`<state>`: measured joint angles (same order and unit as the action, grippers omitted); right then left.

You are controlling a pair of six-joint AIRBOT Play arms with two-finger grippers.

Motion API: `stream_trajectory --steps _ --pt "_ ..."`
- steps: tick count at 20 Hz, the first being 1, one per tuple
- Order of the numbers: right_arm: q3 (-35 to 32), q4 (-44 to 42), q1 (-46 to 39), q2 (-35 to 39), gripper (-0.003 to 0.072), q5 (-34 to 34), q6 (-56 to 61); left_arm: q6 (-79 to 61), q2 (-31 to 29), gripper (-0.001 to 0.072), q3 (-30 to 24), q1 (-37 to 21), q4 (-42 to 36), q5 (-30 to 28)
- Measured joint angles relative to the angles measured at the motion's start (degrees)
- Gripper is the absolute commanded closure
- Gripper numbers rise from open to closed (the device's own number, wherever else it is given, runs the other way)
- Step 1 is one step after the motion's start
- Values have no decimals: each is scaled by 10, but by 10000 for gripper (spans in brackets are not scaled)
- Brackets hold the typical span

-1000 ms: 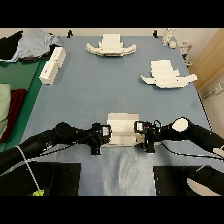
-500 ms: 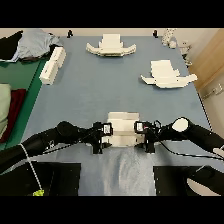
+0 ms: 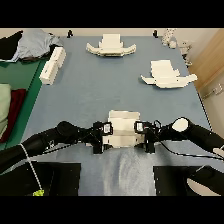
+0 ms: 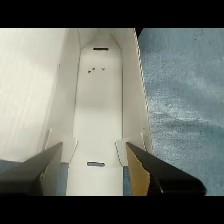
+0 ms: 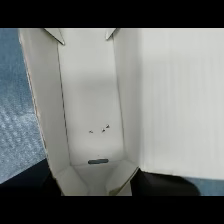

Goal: Fold the box.

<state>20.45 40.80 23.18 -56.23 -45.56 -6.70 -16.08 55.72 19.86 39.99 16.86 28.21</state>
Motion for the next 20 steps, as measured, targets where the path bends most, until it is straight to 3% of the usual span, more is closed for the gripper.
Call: stream_trajectory --steps 1,3,4,8,12,17,20 --pt "0 0 0 0 184 0 0 3 0 82 0 0 0 -5" --pt "0 -1 0 0 184 1 2 15 0 500 0 0 5 -19" --pt "0 -1 0 0 184 2 2 27 0 666 0 0 18 -24" --pt "0 -1 0 0 184 1 1 117 -17 695 0 0 97 -10" --pt "0 -1 0 0 184 0 0 318 -86 695 10 -1 218 16" --pt "0 -1 0 0 185 0 0 708 -215 695 37 -10 414 76" --pt "0 -1 0 0 184 0 0 997 -255 695 43 -57 542 150"
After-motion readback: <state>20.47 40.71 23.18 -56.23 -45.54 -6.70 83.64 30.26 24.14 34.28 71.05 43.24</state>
